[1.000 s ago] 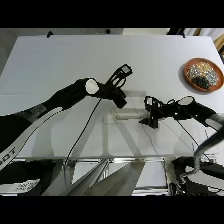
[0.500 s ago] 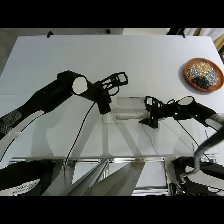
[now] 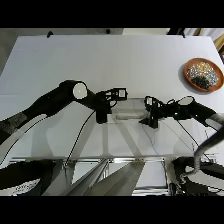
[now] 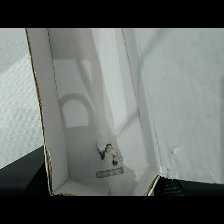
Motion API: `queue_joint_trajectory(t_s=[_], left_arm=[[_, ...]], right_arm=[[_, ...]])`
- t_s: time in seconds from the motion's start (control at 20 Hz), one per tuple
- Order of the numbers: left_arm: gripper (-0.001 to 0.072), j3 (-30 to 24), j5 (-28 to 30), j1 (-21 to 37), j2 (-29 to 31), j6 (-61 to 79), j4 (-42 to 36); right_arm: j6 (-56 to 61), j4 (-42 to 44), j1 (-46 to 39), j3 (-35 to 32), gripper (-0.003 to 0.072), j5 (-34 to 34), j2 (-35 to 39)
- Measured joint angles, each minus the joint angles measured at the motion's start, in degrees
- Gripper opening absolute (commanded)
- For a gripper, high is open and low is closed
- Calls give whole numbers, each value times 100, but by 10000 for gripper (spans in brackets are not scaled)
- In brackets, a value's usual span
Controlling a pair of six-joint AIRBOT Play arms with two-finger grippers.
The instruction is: Fold the box and place the chain.
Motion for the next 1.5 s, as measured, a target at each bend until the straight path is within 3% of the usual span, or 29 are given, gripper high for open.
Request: queue_joint_trajectory(t_s=[0.3,0.35,0.45,0.6,0.7,1.05,1.5], left_arm=[[26,-61,201,205,-516,566,-313],[71,-66,197,249,-557,597,-315],[228,-74,190,343,-610,636,-313],[238,-76,199,413,-643,719,-175],[295,-76,201,413,-654,984,-101],[273,-74,210,236,-664,1991,-83],[272,-74,310,76,-680,2238,-120]], right_arm=[[0,-2,0,0,451,0,0],[0,0,0,0,451,0,0],[0,0,0,0,451,0,0],[0,0,0,0,451,0,0],[0,0,0,0,451,0,0],[0,0,0,0,451,0,0],[0,-2,0,0,451,0,0]])
